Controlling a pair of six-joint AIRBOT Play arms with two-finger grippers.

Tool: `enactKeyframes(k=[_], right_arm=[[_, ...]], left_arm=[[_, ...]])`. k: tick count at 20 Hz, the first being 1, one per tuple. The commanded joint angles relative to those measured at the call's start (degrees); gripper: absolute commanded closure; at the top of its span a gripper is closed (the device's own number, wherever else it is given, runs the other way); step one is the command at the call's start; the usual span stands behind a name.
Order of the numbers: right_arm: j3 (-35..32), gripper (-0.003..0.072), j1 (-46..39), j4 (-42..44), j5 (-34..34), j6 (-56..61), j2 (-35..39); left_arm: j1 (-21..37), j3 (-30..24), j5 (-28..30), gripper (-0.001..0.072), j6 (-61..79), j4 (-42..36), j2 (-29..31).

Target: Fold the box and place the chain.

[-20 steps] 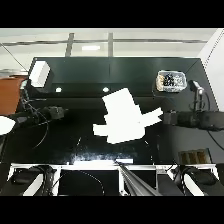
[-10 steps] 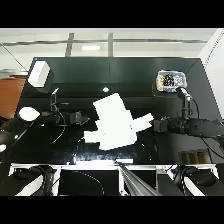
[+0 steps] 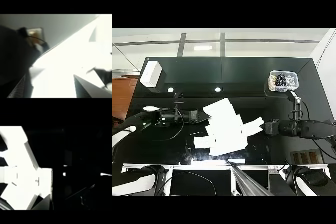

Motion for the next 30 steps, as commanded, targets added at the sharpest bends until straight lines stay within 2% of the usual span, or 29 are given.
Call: enactKeyframes(k=[1,3,7,9,13,16,17,18,19,21,23,27,30], right_arm=[[0.0,0.0658,0.0,0.2,-0.7,0.8,0.0],[0.0,0.0658,0.0,0.3,-0.7,0.8,0.0],[0.0,0.0659,0.0,0.2,-0.3,1.0,0.0],[0.0,0.0658,0.0,0.1,-0.3,1.0,0.0],[0.0,0.0658,0.0,-0.7,-0.4,1.0,0.0],[0.0,0.0658,0.0,-0.7,-0.4,1.0,0.0],[0.0,0.0658,0.0,-0.7,-0.5,1.0,0.0],[0.0,0.0658,0.0,-0.7,-0.5,1.0,0.0],[0.0,0.0658,0.0,-0.7,-0.6,1.0,0.0],[0.0,0.0658,0.0,-0.7,-0.6,1.0,0.0],[0.0,0.0658,0.0,-0.8,-0.6,1.0,0.0],[0.0,0.0658,0.0,-0.8,-0.5,1.0,0.0],[0.0,0.0658,0.0,-0.8,-0.6,1.0,0.0]], left_arm=[[-0.7,1.0,-8.3,-0.0005,7.1,-1.3,-6.0],[-0.7,1.0,-9.0,-0.0005,7.4,0.1,-7.6],[-1.3,1.0,-17.6,-0.0005,15.4,0.4,-9.4],[-1.9,1.0,-19.1,-0.0004,18.1,0.4,-9.4],[-2.5,2.7,-17.8,0.0002,19.4,1.8,-9.4],[-4.8,6.6,-14.5,0.0016,14.8,10.1,-9.4],[-5.8,7.6,-14.7,0.0031,14.8,10.8,-9.4],[-6.6,8.4,-14.9,0.0086,15.0,10.8,-9.4],[-7.2,9.2,-14.9,0.0101,15.2,11.5,-9.4],[-7.5,10.7,-14.8,0.0213,15.1,14.5,-9.4],[-7.5,11.0,-14.5,0.0241,14.7,15.3,-9.4],[-9.4,11.0,-14.3,0.0242,14.2,15.1,-9.5],[-12.1,11.0,-11.1,0.0242,13.9,15.3,-9.5]])
